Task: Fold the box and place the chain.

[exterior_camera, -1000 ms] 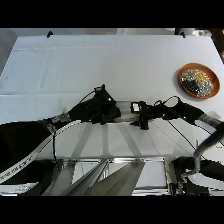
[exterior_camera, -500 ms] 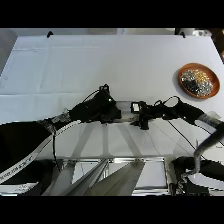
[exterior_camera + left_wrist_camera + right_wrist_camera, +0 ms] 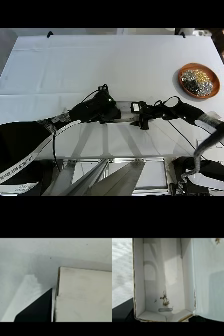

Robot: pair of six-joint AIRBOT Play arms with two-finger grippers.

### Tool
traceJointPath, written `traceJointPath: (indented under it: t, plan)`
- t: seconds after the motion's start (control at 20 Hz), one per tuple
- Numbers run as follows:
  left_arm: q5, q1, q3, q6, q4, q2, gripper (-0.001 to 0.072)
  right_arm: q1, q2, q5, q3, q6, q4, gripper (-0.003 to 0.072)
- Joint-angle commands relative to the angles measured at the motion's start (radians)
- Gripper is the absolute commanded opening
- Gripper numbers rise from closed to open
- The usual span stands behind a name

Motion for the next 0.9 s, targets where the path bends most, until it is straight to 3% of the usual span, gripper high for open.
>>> traceJointPath:
  t: [0.0, 0.1, 0.35, 0.4, 0.5, 0.55, 0.65, 0.85]
  plan:
    - [-0.042, 0.002, 0.0, 0.026, 0.005, -0.001, 0.0135, 0.0, 0.001, 0.0, 0.0, 0.0, 0.0, 0.0398]
    - [-0.042, 0.016, 0.0, 0.025, 0.003, -0.001, 0.0014, 0.0, 0.001, 0.0, 0.0, 0.0, 0.0, 0.0398]
    - [-0.016, 0.056, 0.0, 0.119, 0.0, -0.001, 0.0019, 0.0, 0.001, 0.0, 0.0, 0.0, 0.0, 0.0398]
    - [-0.011, 0.057, 0.0, 0.119, 0.001, -0.001, 0.0045, 0.0, 0.001, 0.0, 0.0, 0.0, 0.0, 0.0398]
    - [-0.006, 0.056, 0.0, 0.119, 0.0, -0.001, 0.0224, 0.0, 0.001, 0.0, 0.0, 0.0, 0.0, 0.0398]
    - [-0.005, 0.056, 0.0, 0.119, 0.0, -0.001, 0.0201, 0.0, 0.001, 0.0, 0.0, 0.0, 0.0, 0.0398]
    - [-0.004, 0.055, 0.0, 0.121, 0.0, -0.001, 0.0013, 0.0, 0.001, 0.0, 0.0, 0.0, 0.0, 0.0398]
    - [0.002, 0.055, 0.0, 0.119, 0.0, -0.001, 0.0023, 0.0, 0.001, 0.0, 0.0, 0.0, 0.0, 0.0398]
